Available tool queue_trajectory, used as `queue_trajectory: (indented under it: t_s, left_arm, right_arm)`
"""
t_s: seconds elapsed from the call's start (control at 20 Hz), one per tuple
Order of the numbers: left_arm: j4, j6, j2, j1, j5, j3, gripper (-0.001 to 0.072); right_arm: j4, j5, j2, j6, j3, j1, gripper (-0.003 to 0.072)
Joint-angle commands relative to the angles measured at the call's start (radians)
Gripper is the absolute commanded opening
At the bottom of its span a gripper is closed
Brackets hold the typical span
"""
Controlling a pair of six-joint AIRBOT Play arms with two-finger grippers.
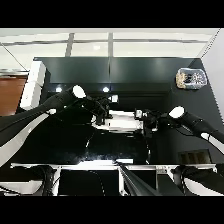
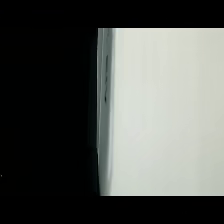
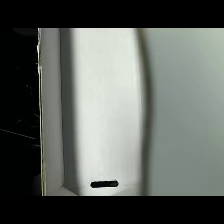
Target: Fold the box and place the chain.
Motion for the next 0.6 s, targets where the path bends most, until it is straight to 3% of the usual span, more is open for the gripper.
queue_trajectory:
  t_s: [0.0, 0.1, 0.2, 0.25, 0.55]
  left_arm:
    - [0.0, -0.001, -0.001, 0.0, 0.0, 0.001, 0.0025]
    - [0.007, -0.042, 0.0, 0.001, -0.003, 0.003, 0.0035]
    - [0.055, -0.117, 0.006, 0.001, -0.003, 0.007, 0.0255]
    - [0.082, -0.148, 0.014, 0.001, -0.005, 0.007, 0.0296]
    - [0.342, -0.426, 0.17, 0.001, -0.117, 0.006, 0.0297]
  right_arm:
    - [-0.008, -0.006, 0.0, 0.001, -0.001, 0.002, 0.0429]
    - [-0.009, -0.006, 0.0, 0.001, -0.001, 0.002, 0.0429]
    - [-0.021, -0.005, 0.0, 0.001, -0.001, 0.003, 0.0429]
    - [-0.027, -0.005, 0.0, 0.001, -0.001, 0.002, 0.0429]
    - [-0.043, 0.014, 0.0, -0.003, -0.001, 0.003, 0.0429]
